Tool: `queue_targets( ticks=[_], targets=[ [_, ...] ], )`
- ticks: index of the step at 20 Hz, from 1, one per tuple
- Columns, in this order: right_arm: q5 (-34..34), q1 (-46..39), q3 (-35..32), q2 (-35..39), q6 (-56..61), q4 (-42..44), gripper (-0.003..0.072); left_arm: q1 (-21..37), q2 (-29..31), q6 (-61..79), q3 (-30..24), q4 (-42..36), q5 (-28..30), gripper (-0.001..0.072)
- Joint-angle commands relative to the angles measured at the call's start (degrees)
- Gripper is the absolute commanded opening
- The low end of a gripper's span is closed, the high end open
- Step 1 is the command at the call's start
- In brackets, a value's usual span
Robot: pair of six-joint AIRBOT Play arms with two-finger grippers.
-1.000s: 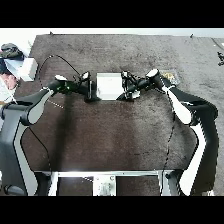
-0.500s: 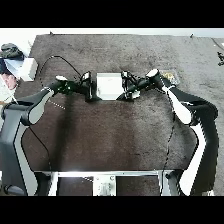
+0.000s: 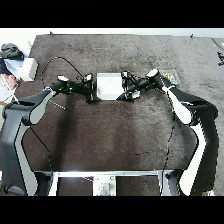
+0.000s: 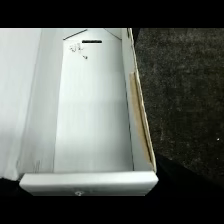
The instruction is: Fold the box and place the chain.
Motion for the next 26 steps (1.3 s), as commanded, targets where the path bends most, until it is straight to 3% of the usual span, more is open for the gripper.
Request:
queue_targets(
  ticks=[1,14,15,16,19,20,21,26],
  targets=[
    [0.0,0.0,0.0,0.0,0.1,0.0,0.0444,0.0,0.0,0.0,0.0,0.0,-0.2,0.0715],
    [0.0,0.0,0.0,0.0,0.1,0.0,0.0444,0.0,0.0,-0.1,0.0,-0.8,0.0,0.0694],
    [0.0,0.0,0.0,0.0,0.1,0.0,0.0444,0.0,0.0,-0.2,0.0,-0.8,0.0,0.0656],
    [0.0,0.0,0.0,0.0,0.1,0.0,0.0444,0.0,0.0,-0.2,0.0,-0.8,0.0,0.0511],
    [0.0,0.0,0.0,0.0,0.1,0.0,0.0444,0.0,0.0,-0.2,0.0,-0.8,0.0,0.0499],
    [0.0,0.0,0.0,0.0,0.1,0.0,0.0444,0.0,0.0,-0.2,0.0,-0.8,0.0,0.0390],
    [0.0,0.0,0.0,0.0,0.1,0.0,0.0444,0.0,0.0,-0.2,0.0,-0.7,0.0,0.0351],
    [0.0,0.0,0.0,0.0,0.1,0.0,0.0444,0.0,0.0,-0.2,0.0,-0.8,0.4,0.0352]
  ],
)
